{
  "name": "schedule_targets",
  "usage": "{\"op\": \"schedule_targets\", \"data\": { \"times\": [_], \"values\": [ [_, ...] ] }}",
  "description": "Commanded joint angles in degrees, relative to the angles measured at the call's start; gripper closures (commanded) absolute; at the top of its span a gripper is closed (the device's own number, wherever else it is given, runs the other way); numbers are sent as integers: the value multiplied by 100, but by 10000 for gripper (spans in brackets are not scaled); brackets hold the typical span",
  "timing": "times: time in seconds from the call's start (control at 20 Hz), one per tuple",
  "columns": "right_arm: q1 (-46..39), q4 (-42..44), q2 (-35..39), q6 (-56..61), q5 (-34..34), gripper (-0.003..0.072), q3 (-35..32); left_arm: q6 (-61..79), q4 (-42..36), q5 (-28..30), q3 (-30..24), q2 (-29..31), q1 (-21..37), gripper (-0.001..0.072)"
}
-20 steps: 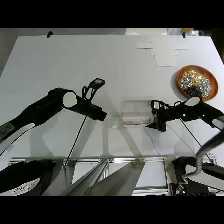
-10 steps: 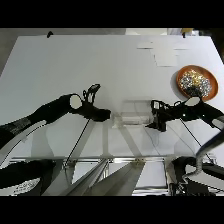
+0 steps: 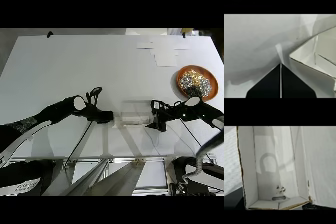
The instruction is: Fold the box and place the chain.
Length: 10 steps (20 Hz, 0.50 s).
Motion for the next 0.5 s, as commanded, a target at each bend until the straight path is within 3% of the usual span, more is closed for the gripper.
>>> {"op": "schedule_targets", "data": {
  "times": [0.0,0.3,0.45],
  "values": [
    [4,-2,-2,0,0,156,-2,26,-195,-63,68,-15,-122,709],
    [4,-4,-2,0,0,156,-2,197,-328,-197,345,166,-271,693],
    [4,-2,0,0,0,156,-2,262,-422,-214,468,240,-343,478]
  ]
}}
